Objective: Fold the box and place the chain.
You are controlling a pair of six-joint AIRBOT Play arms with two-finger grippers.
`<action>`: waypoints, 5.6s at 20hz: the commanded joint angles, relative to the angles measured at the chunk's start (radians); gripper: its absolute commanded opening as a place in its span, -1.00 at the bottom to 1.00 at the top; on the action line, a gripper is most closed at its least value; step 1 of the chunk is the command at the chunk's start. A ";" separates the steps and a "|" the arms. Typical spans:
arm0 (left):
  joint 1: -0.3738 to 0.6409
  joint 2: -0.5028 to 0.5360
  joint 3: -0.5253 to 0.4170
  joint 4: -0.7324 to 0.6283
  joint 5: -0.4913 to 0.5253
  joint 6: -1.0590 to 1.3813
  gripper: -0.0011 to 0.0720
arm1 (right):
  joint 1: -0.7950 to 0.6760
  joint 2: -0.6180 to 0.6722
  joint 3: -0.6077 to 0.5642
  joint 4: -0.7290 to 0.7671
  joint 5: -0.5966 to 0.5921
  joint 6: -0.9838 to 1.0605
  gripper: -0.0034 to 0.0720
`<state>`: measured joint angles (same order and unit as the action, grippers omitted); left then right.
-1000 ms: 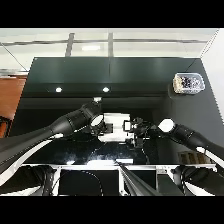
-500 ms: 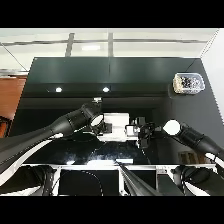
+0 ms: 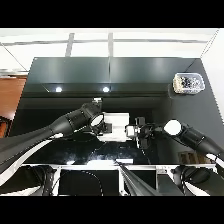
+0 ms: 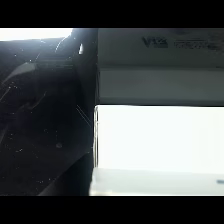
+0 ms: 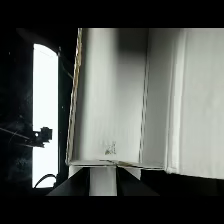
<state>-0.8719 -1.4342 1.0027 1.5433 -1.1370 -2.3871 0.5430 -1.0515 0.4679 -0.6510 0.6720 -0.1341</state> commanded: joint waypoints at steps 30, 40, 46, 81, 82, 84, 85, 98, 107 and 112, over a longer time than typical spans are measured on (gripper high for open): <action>0.001 0.000 0.000 0.000 0.002 0.000 -0.90 | -0.480 0.209 0.051 -0.129 0.201 1.123 -0.88; 0.001 0.000 0.000 0.000 0.003 0.000 -0.90 | -0.559 0.014 -0.082 -0.095 0.312 1.450 -0.88; 0.001 0.000 0.000 0.000 0.002 0.000 -0.90 | -0.427 -0.124 -0.082 0.163 0.323 1.209 -0.88; 0.001 0.000 0.000 -0.011 0.002 0.000 -0.90 | 0.076 -0.134 0.280 -0.407 0.180 1.821 0.39; 0.001 0.000 0.000 -0.011 0.002 0.000 -0.90 | 0.087 -0.140 0.286 -0.422 0.180 1.846 0.39; 0.001 0.000 0.000 -0.011 0.002 0.000 -0.90 | 0.114 -0.165 0.314 -0.465 0.181 1.902 0.39; 0.001 0.000 0.000 -0.011 0.002 0.000 -0.90 | 0.130 -0.182 0.335 -0.495 0.187 1.927 0.39; 0.001 0.000 0.001 -0.011 0.002 0.000 -0.90 | 0.264 -0.306 0.508 -0.769 0.403 2.327 0.01; 0.001 0.000 0.000 -0.011 0.002 0.000 -0.90 | 0.269 -0.367 0.531 -0.763 0.450 2.357 0.01; 0.001 0.000 0.001 -0.011 0.002 0.000 -0.90 | 0.269 -0.377 0.531 -0.768 0.442 2.411 0.01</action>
<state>-0.8719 -1.4342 1.0027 1.5322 -1.1347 -2.3871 0.8116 -1.4189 0.9977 -1.4151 1.1130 2.2463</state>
